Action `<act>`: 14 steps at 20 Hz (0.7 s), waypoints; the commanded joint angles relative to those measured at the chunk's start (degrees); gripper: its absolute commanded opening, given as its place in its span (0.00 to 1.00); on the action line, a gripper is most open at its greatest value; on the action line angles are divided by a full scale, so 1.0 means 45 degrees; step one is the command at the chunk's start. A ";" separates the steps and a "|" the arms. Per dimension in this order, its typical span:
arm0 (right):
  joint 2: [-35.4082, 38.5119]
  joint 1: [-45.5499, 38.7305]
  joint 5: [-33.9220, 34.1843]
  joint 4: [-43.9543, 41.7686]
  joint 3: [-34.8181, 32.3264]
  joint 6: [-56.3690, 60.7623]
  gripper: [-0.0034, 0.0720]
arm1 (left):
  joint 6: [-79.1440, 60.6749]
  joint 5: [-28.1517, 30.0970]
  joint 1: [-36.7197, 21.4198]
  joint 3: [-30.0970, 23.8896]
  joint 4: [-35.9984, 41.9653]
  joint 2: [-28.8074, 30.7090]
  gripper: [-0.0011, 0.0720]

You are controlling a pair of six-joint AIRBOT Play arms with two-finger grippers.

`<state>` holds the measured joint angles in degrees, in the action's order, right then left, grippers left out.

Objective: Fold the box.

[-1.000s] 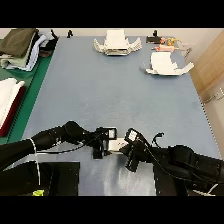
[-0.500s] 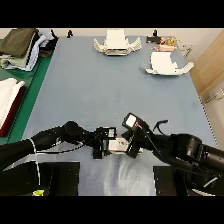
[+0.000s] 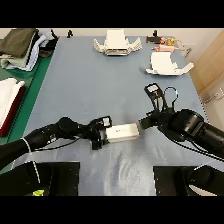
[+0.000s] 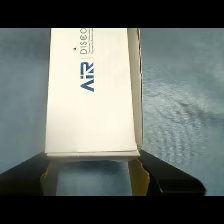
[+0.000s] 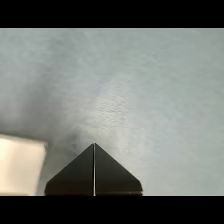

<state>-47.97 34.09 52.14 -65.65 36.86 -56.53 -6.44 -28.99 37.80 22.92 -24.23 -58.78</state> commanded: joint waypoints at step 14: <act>-0.1209 -0.0539 0.0291 0.0233 0.0092 0.1608 0.05 | 0.0918 -0.1894 -0.5717 0.0044 -0.2370 -0.0748 0.83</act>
<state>-52.53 31.66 53.43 -64.07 37.26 -49.50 -2.37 -36.27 12.56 23.11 -33.71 -60.51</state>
